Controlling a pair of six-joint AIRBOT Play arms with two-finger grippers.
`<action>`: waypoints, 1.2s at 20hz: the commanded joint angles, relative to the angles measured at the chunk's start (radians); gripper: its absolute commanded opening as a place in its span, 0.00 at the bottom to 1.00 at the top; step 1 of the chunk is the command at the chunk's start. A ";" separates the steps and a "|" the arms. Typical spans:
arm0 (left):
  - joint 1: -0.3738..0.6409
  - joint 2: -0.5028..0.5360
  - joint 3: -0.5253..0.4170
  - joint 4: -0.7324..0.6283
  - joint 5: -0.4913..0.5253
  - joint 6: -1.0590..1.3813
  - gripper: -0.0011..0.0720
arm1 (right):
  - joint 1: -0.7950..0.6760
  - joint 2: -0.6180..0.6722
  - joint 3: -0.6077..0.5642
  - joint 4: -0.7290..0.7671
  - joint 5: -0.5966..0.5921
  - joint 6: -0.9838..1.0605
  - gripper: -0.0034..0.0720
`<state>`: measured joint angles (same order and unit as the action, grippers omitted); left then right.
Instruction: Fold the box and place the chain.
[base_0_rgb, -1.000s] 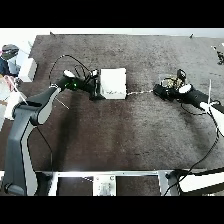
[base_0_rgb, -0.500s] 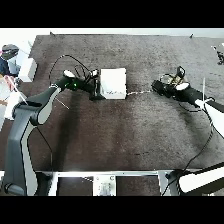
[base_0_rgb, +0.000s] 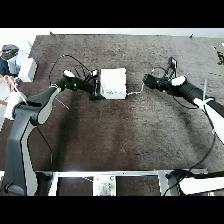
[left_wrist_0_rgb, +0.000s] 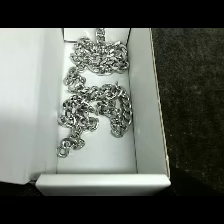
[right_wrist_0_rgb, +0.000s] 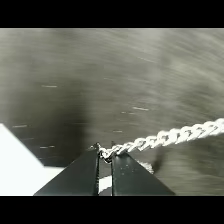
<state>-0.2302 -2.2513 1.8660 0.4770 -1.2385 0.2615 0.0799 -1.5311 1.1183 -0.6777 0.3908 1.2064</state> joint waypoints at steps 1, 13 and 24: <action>0.000 0.000 0.000 0.000 0.000 0.000 0.65 | 0.084 0.144 0.002 0.002 0.012 -0.021 0.06; 0.000 0.000 0.000 0.000 0.000 0.000 0.65 | 0.325 0.169 0.177 -0.005 -0.062 -0.078 0.06; 0.000 0.000 0.000 0.000 0.000 0.000 0.65 | 0.355 0.029 0.175 -0.060 0.021 -0.085 0.06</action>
<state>-0.2302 -2.2513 1.8660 0.4770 -1.2385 0.2615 0.4358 -1.4544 1.2953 -0.7181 0.3805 1.1213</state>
